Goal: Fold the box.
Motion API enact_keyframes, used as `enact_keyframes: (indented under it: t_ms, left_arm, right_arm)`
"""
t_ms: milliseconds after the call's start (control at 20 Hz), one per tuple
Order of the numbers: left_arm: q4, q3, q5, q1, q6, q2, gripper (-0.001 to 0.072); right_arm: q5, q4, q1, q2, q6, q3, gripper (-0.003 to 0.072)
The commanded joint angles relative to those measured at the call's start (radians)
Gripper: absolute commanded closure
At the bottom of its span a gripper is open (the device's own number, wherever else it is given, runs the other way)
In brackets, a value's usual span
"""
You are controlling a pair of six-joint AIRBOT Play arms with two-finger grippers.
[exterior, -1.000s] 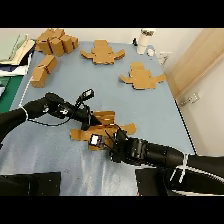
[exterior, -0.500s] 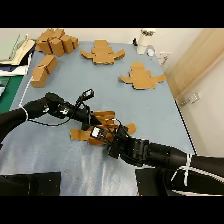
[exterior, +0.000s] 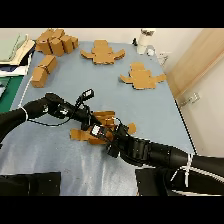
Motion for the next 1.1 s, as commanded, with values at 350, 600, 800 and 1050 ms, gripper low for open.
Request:
enact_keyframes:
  t_ms: [350, 600, 800, 1050]
  left_arm:
    - [0.0, 0.0, 0.0, 0.0, 0.0, -0.001, 0.0697]
    - [0.0, 0.0, 0.0, 0.0, 0.0, -0.001, 0.0697]
    - [0.0, 0.0, 0.0, 0.0, 0.0, -0.001, 0.0697]
    - [0.0, 0.0, 0.0, 0.0, 0.0, -0.001, 0.0697]
  right_arm:
    - [0.061, 0.033, -0.092, 0.069, -0.212, -0.029, -0.0031]
    - [0.196, 0.116, -0.194, 0.151, -0.405, -0.102, -0.0031]
    - [0.242, 0.247, -0.287, 0.163, -0.619, -0.103, -0.0031]
    - [0.268, 0.673, -0.471, 0.15, -1.152, -0.102, -0.0031]
